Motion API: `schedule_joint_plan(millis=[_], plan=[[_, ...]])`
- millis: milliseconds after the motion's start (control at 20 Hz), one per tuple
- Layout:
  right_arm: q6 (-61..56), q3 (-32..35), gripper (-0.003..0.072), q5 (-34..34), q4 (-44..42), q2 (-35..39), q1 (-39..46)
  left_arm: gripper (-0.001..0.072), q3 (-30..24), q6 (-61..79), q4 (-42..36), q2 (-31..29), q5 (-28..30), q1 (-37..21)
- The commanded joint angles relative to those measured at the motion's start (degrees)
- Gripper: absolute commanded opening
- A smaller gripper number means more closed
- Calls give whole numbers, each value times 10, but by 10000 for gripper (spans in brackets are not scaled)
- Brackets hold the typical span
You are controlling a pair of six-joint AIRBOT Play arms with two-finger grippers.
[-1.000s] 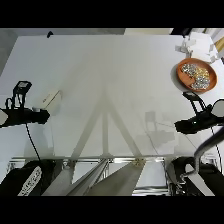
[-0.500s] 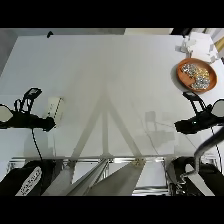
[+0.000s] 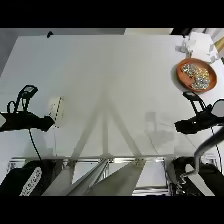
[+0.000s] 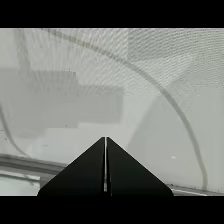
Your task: Fold the box and place the chain.
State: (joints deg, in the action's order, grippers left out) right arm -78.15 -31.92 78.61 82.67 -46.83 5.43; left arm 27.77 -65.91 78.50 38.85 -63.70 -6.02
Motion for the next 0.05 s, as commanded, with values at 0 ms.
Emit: schedule_joint_plan(millis=[0], plan=[[0,0,12,0,0,0,0,695,0,1,0,-14,12,1]])
